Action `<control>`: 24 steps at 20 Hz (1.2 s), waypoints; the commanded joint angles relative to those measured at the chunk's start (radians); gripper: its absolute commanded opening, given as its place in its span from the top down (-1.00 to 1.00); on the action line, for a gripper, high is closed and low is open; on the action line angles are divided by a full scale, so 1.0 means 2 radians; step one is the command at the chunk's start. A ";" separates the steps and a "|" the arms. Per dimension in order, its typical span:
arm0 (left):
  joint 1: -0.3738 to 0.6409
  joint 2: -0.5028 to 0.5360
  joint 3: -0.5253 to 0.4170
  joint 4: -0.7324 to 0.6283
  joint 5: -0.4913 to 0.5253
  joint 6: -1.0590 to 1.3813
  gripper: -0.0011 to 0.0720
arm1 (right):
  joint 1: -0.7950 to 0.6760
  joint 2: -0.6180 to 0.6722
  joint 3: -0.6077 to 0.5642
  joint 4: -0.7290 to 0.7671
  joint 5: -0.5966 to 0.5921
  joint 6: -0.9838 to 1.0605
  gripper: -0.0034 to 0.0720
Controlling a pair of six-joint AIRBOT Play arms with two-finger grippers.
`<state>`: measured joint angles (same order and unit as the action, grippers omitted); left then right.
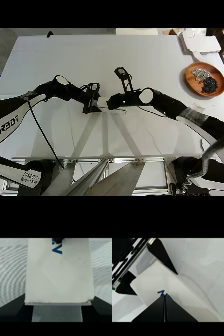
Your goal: Fold the box and place the chain.
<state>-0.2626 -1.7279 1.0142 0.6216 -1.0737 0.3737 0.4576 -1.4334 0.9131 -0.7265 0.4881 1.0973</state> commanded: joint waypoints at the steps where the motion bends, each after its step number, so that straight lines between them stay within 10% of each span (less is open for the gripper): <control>1: 0.000 0.000 0.000 0.000 0.000 0.000 0.35 | -0.001 -0.023 -0.001 0.016 0.014 0.001 0.89; 24: 0.000 0.000 0.000 0.000 0.000 0.000 0.35 | -0.090 0.036 -0.080 0.081 0.070 -0.072 0.89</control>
<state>-0.2626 -1.7279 1.0142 0.6216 -1.0740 0.3740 0.2916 -1.3636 0.8089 -0.6563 0.6151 1.0462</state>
